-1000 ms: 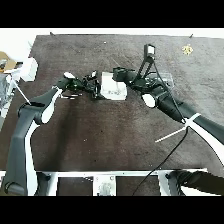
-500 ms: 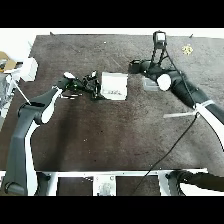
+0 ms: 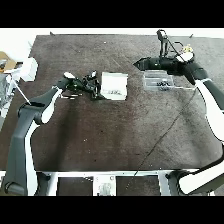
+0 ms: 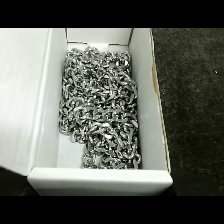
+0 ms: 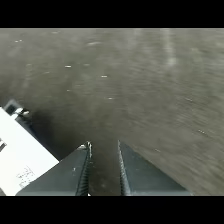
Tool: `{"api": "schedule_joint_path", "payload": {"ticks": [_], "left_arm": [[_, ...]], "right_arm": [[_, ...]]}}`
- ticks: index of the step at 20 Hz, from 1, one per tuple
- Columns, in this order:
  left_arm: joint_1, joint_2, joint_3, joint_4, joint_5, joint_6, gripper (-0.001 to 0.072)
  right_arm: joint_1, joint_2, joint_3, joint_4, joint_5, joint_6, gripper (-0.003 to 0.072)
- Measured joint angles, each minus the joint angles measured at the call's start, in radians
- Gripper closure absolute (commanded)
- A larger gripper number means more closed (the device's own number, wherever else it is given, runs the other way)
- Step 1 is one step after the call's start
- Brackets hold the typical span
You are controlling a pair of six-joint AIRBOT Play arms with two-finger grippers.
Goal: Fold the box and place the chain.
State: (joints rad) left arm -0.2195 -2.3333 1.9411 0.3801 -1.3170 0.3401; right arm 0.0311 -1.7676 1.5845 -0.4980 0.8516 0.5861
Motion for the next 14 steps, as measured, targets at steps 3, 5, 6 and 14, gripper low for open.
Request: {"api": "schedule_joint_path", "payload": {"ticks": [3, 5, 6, 14], "left_arm": [[0.000, 0.000, 0.000, 0.000, 0.000, 0.000, 0.0506], [0.000, 0.000, 0.000, 0.000, 0.000, 0.000, 0.0506], [0.000, 0.000, 0.000, 0.000, 0.000, 0.000, 0.0506], [0.000, 0.000, 0.000, 0.000, 0.000, 0.000, 0.0506]], "right_arm": [[-0.016, -0.083, 0.035, 0.117, 0.086, -0.132, 0.0479], [-0.021, -0.120, 0.044, 0.155, 0.137, -0.192, 0.0479], [-0.021, -0.132, 0.048, 0.170, 0.162, -0.221, 0.0479], [0.001, -0.109, 0.018, 0.195, 0.306, -0.473, 0.0528]]}}
